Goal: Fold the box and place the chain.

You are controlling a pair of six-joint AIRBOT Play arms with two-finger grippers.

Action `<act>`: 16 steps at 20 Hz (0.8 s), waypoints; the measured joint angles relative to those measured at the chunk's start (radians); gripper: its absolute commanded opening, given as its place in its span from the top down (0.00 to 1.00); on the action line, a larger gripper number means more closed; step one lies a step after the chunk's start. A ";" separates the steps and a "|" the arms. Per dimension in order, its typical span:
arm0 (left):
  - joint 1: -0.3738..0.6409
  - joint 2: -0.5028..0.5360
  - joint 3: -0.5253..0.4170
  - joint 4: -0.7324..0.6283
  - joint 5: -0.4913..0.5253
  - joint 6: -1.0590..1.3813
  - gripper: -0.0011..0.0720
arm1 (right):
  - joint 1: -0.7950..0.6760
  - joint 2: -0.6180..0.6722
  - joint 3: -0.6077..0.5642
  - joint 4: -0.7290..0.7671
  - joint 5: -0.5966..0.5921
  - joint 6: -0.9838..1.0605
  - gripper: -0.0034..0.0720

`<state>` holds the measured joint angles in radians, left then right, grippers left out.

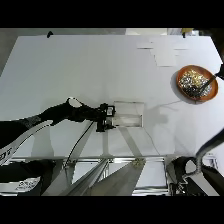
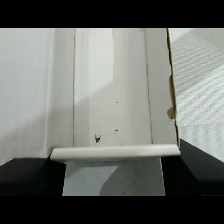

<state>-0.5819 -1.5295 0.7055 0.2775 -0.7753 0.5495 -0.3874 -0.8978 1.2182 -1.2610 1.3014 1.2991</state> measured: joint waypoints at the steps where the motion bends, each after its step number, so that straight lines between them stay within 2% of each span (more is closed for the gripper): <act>1: 0.000 0.000 0.000 0.000 0.000 0.000 0.97 | 0.003 0.035 -0.001 0.029 0.016 -0.007 0.94; 4: 0.000 0.000 0.000 0.000 0.000 0.000 0.97 | 0.062 0.130 -0.001 0.096 0.061 -0.017 0.94; 8: 0.000 0.000 0.000 0.000 0.000 0.000 0.97 | 0.232 0.212 -0.003 0.131 0.096 -0.011 0.94; 12: 0.000 0.000 0.000 0.000 0.000 0.000 0.97 | 0.439 0.241 -0.015 0.142 0.105 0.040 0.94; 16: 0.000 0.000 0.000 0.000 0.000 0.000 0.97 | 0.663 0.248 -0.088 0.144 0.057 0.095 0.94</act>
